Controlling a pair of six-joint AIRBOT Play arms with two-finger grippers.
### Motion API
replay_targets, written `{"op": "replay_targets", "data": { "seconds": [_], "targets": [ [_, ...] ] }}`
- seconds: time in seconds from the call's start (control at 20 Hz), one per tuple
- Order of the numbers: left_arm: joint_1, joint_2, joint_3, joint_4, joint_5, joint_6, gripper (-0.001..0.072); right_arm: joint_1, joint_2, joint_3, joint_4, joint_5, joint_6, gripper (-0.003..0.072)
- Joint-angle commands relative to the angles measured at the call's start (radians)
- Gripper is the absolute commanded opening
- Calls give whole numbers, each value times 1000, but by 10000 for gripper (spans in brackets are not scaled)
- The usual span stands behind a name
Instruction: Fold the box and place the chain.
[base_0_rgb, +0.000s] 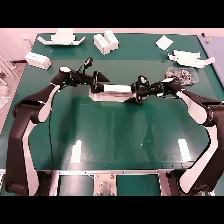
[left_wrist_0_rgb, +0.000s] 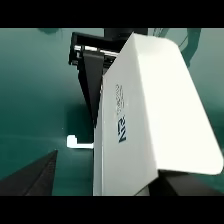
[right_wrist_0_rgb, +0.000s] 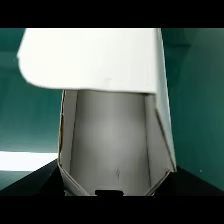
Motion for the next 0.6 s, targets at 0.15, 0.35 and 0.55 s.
{"op": "replay_targets", "data": {
  "seconds": [0.15,0.35,0.55],
  "targets": [
    [7,112,1,-6,-48,-2,619,1,0,0,1,0,0,555],
    [30,163,2,13,-128,-2,618,1,0,0,1,0,0,555],
    [34,193,9,49,-307,6,216,1,0,0,1,0,0,555]
  ]
}}
